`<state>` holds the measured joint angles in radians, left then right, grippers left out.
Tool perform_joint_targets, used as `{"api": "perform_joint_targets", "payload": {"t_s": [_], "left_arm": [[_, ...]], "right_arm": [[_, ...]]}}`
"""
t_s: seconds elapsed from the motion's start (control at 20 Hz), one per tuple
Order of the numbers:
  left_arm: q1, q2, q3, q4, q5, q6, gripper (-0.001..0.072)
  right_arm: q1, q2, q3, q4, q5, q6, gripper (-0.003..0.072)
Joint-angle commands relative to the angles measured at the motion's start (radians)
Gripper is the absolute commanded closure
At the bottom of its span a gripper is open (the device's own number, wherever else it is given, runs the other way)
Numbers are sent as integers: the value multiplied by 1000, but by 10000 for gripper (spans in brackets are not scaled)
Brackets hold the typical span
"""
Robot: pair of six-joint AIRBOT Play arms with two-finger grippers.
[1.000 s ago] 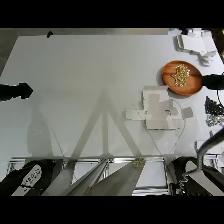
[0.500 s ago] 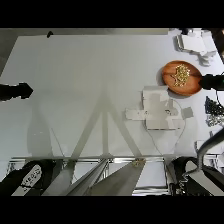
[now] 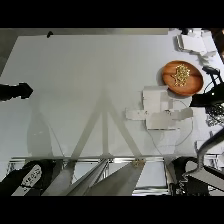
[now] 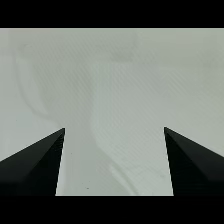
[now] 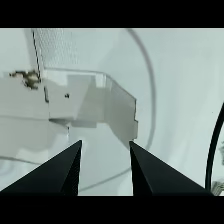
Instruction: Fold the box and place the chain.
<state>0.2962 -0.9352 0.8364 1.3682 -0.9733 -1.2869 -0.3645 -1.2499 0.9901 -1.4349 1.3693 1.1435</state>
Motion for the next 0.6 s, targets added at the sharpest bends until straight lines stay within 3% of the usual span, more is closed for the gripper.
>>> {"api": "perform_joint_targets", "payload": {"t_s": [0.0,0.3,0.55], "left_arm": [[0,-1,1,0,0,0,17],[0,-1,1,0,0,0,17],[0,-1,1,0,0,0,17]], "right_arm": [[0,-42,-42,-5,8,-26,333],[0,-42,-143,-38,-174,12,333],[1,-36,-142,-27,-172,-5,333]]}}
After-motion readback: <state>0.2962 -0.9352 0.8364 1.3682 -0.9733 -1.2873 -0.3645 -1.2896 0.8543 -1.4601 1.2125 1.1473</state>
